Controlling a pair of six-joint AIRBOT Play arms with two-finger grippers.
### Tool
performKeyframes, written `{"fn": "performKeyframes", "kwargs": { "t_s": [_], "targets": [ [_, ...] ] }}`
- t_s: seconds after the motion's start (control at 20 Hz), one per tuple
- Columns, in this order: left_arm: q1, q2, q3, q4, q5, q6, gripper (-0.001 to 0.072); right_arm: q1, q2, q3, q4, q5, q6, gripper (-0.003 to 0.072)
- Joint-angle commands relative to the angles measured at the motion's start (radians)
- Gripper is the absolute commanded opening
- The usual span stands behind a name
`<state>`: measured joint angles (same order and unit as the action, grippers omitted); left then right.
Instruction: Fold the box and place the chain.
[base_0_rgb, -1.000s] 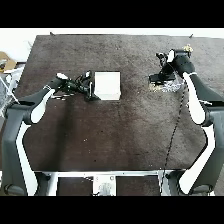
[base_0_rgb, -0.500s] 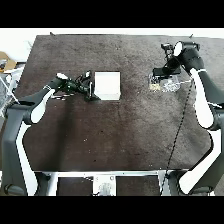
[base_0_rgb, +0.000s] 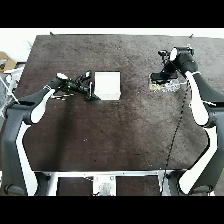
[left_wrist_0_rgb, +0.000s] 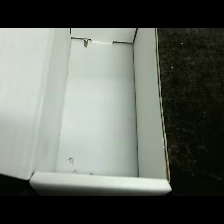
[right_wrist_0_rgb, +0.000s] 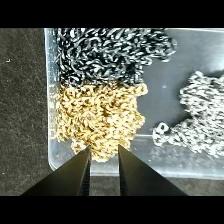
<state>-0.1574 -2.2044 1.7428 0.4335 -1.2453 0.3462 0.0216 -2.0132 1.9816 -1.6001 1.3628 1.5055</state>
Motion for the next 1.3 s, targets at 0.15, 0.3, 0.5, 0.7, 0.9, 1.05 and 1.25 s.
{"fn": "performKeyframes", "kwargs": {
  "t_s": [0.15,0.3,0.5,0.7,0.9,1.05,1.25],
  "targets": [
    [0.000,0.001,0.000,0.000,0.000,0.000,0.0274,-0.002,-0.034,-0.002,0.027,-0.001,-0.006,0.0206],
    [0.000,0.001,0.000,0.000,0.000,0.000,0.0274,-0.006,-0.034,-0.002,0.026,-0.016,-0.005,0.0194],
    [0.000,0.001,0.000,0.000,0.000,0.000,0.0274,-0.007,-0.034,-0.002,0.026,-0.024,-0.002,0.0018],
    [0.000,0.001,0.000,0.000,0.000,0.000,0.0274,-0.006,0.003,0.000,0.027,-0.023,-0.002,0.0001],
    [0.000,0.001,0.000,0.000,0.000,0.000,0.0274,0.003,0.132,0.000,0.027,-0.023,-0.014,0.0001],
    [0.000,0.001,0.000,0.000,0.000,0.000,0.0274,0.029,0.277,0.000,0.026,-0.024,-0.058,0.0000],
    [0.000,0.001,0.000,0.000,0.000,0.000,0.0274,0.090,0.489,0.000,0.023,-0.107,-0.082,0.0000]
  ]
}}
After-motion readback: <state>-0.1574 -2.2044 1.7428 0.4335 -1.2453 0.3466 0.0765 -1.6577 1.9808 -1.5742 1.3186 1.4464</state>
